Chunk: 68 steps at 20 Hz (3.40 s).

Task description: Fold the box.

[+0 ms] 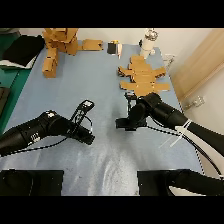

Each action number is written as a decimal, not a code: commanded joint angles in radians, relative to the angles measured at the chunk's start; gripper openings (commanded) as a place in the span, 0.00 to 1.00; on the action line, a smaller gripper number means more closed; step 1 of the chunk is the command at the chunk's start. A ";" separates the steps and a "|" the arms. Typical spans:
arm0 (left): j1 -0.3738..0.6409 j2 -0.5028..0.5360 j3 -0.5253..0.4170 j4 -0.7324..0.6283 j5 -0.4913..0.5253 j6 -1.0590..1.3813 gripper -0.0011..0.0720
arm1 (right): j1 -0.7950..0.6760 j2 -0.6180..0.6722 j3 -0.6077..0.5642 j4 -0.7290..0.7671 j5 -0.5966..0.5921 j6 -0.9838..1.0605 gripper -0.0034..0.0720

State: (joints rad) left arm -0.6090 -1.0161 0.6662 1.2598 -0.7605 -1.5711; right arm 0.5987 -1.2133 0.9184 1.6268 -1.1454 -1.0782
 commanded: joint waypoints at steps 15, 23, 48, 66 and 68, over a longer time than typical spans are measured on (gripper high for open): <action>0.000 0.001 -0.001 -0.001 0.003 0.000 0.03 | -0.948 -0.239 0.486 0.093 -0.021 -0.608 0.57; 0.000 0.001 -0.001 -0.004 0.002 0.000 0.03 | -1.197 -0.679 0.814 0.668 0.162 -1.024 0.57; 0.000 0.001 -0.001 -0.005 0.002 0.000 0.03 | -1.126 -0.957 1.120 0.805 -0.185 -1.098 0.35; 0.000 0.001 -0.001 -0.008 0.001 0.000 0.03 | -0.978 -0.280 0.245 0.781 -0.132 -1.023 0.04; 0.000 0.001 -0.001 -0.008 0.000 0.000 0.03 | -0.938 -0.099 0.008 0.739 -0.072 -0.976 0.04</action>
State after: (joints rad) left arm -0.6090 -1.0157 0.6662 1.2522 -0.7597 -1.5715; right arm -0.3893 -1.5322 1.2293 2.4111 -1.3136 -2.1071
